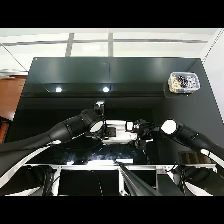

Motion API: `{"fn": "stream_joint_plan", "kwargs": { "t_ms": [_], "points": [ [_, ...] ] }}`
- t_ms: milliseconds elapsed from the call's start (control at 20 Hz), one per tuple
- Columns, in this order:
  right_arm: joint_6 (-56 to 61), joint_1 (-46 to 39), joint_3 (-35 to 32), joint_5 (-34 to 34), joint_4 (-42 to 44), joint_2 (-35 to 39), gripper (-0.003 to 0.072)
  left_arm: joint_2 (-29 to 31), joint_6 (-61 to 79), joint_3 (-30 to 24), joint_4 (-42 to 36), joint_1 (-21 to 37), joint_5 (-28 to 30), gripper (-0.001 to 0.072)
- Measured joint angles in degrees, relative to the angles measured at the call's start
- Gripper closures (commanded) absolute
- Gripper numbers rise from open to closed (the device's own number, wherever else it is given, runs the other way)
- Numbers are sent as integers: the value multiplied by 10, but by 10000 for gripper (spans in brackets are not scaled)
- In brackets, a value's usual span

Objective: Fold the box and place the chain.

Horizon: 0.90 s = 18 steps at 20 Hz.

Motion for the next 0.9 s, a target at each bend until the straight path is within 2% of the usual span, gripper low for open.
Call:
{"fn": "stream_joint_plan", "kwargs": {
  "t_ms": [900],
  "points": [
    [0,0,0,0,0,0,381,-9,0,1,-14,0,5,440]
  ]
}}
